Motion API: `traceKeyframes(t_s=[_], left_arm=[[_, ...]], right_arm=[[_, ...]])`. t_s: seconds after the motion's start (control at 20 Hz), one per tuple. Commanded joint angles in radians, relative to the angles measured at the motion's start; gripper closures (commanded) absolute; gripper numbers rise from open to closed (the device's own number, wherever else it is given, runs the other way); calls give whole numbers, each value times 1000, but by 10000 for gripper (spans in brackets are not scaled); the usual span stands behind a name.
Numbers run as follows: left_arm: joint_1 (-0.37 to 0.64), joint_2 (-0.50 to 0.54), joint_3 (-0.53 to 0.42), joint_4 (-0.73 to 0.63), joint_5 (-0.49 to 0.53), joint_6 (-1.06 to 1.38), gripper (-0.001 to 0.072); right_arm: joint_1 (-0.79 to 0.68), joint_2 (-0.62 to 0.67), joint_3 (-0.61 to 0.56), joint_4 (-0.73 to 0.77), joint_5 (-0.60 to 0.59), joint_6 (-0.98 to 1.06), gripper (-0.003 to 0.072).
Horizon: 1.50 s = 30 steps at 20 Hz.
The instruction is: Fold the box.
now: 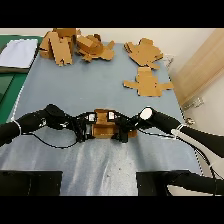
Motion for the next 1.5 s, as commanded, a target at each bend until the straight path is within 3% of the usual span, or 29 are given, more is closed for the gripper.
traceKeyframes(t_s=[0.0, 0.25, 0.3, 0.35, 1.05, 1.3, 1.45], left_arm=[[0, 0, 1, 1, -1, -5, 302], [0, -1, 1, 1, 0, -5, 303], [0, 0, 1, 1, 0, -5, 303], [0, 0, 1, 1, 0, -5, 303], [0, -1, 1, 1, 3, -5, 303], [0, -1, 1, 1, 3, -5, 303], [0, -1, 1, 1, 2, -5, 303]], right_arm=[[-1, 0, 1, 39, 8, 2, 161], [0, 0, 1, 10, 8, 39, 136], [0, 0, 1, -5, 8, 82, 32], [0, 0, 1, -20, 9, 109, -21], [-1, 191, 1, -147, 85, 384, -21], [-1, 285, 1, -308, 179, 606, -20], [-1, 362, 1, -331, 198, 911, -10]])
